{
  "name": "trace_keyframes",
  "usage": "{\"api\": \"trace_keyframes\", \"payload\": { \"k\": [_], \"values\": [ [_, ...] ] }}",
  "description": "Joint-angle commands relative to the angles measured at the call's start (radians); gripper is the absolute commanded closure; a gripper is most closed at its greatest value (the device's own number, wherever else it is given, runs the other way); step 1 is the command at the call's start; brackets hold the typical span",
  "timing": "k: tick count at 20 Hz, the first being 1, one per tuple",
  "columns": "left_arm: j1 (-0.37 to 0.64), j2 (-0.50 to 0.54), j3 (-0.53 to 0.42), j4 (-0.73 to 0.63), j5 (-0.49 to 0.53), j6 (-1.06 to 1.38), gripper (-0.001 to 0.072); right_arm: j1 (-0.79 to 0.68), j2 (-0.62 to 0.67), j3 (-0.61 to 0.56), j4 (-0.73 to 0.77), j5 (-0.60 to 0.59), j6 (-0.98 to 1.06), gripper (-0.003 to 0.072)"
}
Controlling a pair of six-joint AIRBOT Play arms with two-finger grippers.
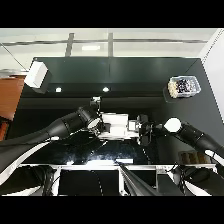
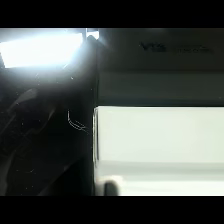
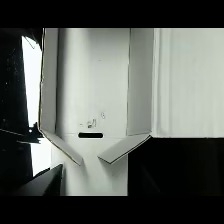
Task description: Fold the box and place the chain.
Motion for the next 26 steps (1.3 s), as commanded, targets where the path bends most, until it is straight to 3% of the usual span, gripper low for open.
{"api": "trace_keyframes", "payload": {
  "k": [1,5,6,7,13,22,26],
  "values": [
    [0.000,-0.001,0.000,0.004,-0.003,0.000,0.0683,0.012,-0.012,0.001,0.043,-0.002,0.002,0.0157],
    [0.000,-0.001,0.000,0.004,-0.003,0.000,0.0682,0.064,-0.012,0.001,0.064,-0.028,0.020,0.0167],
    [0.000,-0.001,0.000,0.004,-0.003,0.000,0.0683,0.071,-0.013,0.001,0.076,-0.039,0.033,0.0344],
    [0.000,-0.001,0.000,0.004,-0.003,0.000,0.0682,0.076,-0.013,0.001,0.085,-0.055,0.039,0.0387],
    [0.000,-0.001,0.000,0.003,-0.003,0.000,0.0682,0.080,-0.015,0.001,0.118,-0.073,0.069,0.0389],
    [0.000,-0.001,0.000,-0.004,-0.003,-0.001,0.0683,0.080,-0.076,0.001,0.312,-0.106,0.067,0.0389],
    [0.000,-0.002,0.000,-0.004,-0.003,-0.002,0.0682,0.080,-0.076,0.001,0.312,-0.109,0.067,0.0389]
  ]
}}
